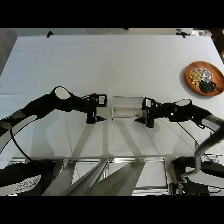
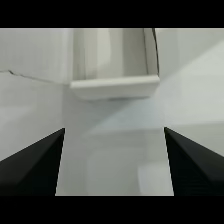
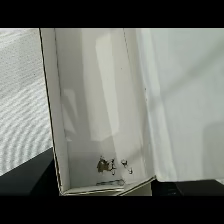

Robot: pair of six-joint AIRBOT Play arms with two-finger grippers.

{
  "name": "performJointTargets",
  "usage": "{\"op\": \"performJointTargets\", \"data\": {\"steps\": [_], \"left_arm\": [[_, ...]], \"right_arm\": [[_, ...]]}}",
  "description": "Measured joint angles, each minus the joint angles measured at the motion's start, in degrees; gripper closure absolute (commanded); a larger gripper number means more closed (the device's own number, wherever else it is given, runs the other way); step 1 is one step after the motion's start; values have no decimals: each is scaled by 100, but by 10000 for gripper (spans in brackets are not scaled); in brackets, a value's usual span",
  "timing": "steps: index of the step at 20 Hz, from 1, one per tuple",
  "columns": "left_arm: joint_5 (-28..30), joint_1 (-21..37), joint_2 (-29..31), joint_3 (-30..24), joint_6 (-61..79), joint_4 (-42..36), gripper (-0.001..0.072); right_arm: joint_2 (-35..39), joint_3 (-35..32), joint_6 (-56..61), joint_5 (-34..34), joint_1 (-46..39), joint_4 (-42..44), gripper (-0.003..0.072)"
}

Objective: Fold the box and place the chain.

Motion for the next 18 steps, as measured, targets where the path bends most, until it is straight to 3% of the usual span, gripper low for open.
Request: {"op": "performJointTargets", "data": {"steps": [6,18], "left_arm": [[-247,142,-509,297,273,-575,12],[-566,-48,-872,684,-142,-79,12]], "right_arm": [[0,0,0,2,0,0,283],[0,0,0,0,0,0,283]]}}
